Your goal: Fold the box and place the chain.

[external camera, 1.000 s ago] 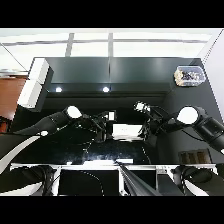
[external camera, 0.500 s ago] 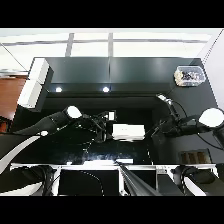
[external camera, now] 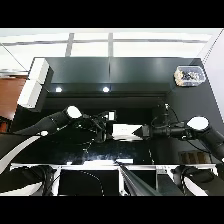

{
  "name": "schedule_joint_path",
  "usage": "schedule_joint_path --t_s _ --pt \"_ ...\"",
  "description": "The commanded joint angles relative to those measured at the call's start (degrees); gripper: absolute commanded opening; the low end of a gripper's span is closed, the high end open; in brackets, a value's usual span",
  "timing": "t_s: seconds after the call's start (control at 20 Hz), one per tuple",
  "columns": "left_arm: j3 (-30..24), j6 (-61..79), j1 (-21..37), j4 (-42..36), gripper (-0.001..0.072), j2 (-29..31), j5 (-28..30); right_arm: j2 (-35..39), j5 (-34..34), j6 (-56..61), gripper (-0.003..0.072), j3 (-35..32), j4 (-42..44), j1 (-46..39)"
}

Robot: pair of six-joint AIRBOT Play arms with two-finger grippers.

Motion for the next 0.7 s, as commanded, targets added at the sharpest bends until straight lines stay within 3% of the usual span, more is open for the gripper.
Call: schedule_joint_path --t_s 0.0,0.5,0.65 --pt "-0.02 0.0 0.02 0.02 0.0289 0.02 0.04 -2.82 -3.06 2.71 0.0048 -0.44 -3.76 0.28" --pt "0.0 0.0 0.02 0.02 0.0289 0.02 0.04 -5.09 -2.99 3.96 0.0048 -0.39 -8.31 0.24" --pt "0.0 0.0 0.02 0.02 0.0289 0.02 0.02 -4.83 1.88 2.29 0.0048 2.8 -8.52 0.17"
